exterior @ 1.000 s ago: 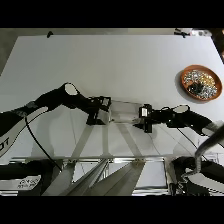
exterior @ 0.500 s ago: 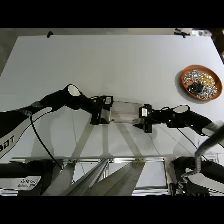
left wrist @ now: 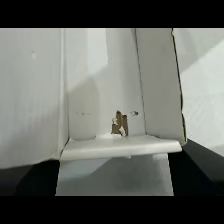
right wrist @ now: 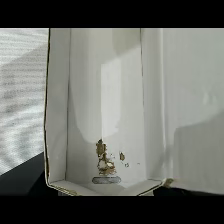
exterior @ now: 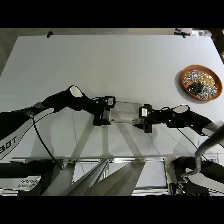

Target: Fold the box and place the chain.

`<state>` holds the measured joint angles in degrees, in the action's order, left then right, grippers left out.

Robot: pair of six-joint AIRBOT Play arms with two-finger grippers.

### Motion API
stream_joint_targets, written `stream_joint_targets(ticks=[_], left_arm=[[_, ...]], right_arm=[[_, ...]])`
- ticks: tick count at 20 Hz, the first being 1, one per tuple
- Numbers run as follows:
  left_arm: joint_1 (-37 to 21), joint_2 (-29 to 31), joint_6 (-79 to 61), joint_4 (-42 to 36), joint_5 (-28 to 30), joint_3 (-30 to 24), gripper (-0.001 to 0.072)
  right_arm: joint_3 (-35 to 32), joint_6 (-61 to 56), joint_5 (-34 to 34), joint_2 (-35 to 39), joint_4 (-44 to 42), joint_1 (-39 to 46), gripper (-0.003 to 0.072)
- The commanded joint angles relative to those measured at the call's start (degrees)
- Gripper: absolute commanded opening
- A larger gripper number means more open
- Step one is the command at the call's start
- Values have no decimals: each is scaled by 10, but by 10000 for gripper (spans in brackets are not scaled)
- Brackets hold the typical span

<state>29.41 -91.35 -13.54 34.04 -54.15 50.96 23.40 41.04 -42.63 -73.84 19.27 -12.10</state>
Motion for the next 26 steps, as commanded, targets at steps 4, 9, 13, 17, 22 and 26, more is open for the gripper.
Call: stream_joint_targets(ticks=[4, 9, 13, 17, 22, 26], left_arm=[[6, -14, 1, -6, 11, 0, 694], [7, -14, 1, -6, 16, -1, 388], [7, -14, 1, -6, 12, 0, 366], [7, -14, 1, -6, 12, 0, 366], [7, -14, 1, -6, 12, 0, 366], [7, -14, 1, -6, 12, 0, 366]], right_arm=[[0, 0, 0, 0, 0, 0, 416], [0, 0, 0, 0, 0, 0, 416], [0, 0, 0, 0, 0, 0, 416], [0, 0, 0, 0, 0, 0, 416], [0, 0, 0, 0, 0, 0, 416], [0, 0, 0, 1, 0, 0, 416]])
